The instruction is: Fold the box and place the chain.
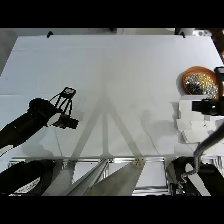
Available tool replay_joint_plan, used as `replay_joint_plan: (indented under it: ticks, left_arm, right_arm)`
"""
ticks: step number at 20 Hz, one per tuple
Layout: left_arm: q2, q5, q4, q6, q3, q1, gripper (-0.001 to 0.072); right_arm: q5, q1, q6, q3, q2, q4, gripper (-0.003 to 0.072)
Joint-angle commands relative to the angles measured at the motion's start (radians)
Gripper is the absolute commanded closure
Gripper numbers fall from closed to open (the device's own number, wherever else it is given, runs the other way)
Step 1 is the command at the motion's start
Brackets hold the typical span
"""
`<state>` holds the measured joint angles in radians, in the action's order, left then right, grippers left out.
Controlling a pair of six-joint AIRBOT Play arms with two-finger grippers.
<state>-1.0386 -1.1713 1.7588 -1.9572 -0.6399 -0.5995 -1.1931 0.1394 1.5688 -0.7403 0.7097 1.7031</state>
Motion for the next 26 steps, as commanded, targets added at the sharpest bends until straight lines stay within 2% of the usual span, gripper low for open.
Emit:
replay_joint_plan:
  ticks: [1, 4, 5, 6, 7, 9, 11, 15, 21, 22, 25, 26]
  left_arm:
    - [0.001, 0.0, 0.0, 0.0, 0.0, 0.001, 0.0699]
    - [0.001, 0.0, 0.0, 0.0, 0.0, 0.001, 0.0699]
    - [0.001, 0.0, 0.0, 0.0, 0.0, 0.001, 0.0699]
    - [0.001, 0.0, 0.0, 0.0, 0.0, 0.001, 0.0699]
    - [0.001, 0.0, 0.0, 0.0, 0.0, 0.001, 0.0699]
    - [0.001, 0.0, 0.0, 0.0, 0.0, 0.001, 0.0699]
    - [0.001, 0.0, 0.0, 0.0, 0.001, 0.001, 0.0699]
    - [0.001, 0.0, 0.0, 0.0, 0.0, 0.001, 0.0699]
    - [0.001, 0.0, 0.0, 0.0, 0.001, 0.001, 0.0699]
    - [0.001, 0.0, 0.0, 0.0, 0.0, 0.001, 0.0699]
    - [0.001, 0.0, 0.0, 0.0, 0.0, 0.001, 0.0699]
    - [0.001, 0.0, 0.0, 0.0, 0.001, 0.001, 0.0699]
  right_arm:
    - [-0.108, 0.225, -0.14, -0.107, 0.051, 0.038, 0.0678]
    - [-0.062, 0.362, -0.142, -0.116, 0.173, 0.112, 0.0661]
    - [-0.054, 0.384, -0.148, -0.116, 0.232, 0.159, 0.0448]
    - [-0.053, 0.399, -0.167, -0.116, 0.288, 0.218, 0.0153]
    - [-0.053, 0.41, -0.193, -0.116, 0.345, 0.284, 0.0108]
    - [-0.06, 0.423, -0.242, -0.116, 0.433, 0.364, 0.0106]
    - [-0.032, 0.423, -0.274, -0.116, 0.486, 0.38, 0.0106]
    - [0.051, 0.424, -0.332, -0.116, 0.52, 0.397, 0.0106]
    - [0.079, 0.424, -0.367, -0.116, 0.619, 0.366, 0.011]
    - [0.075, 0.424, -0.366, -0.116, 0.639, 0.357, 0.0142]
    - [0.06, 0.424, -0.35, -0.116, 0.691, 0.354, 0.015]
    - [0.069, 0.424, -0.335, -0.116, 0.698, 0.354, 0.018]
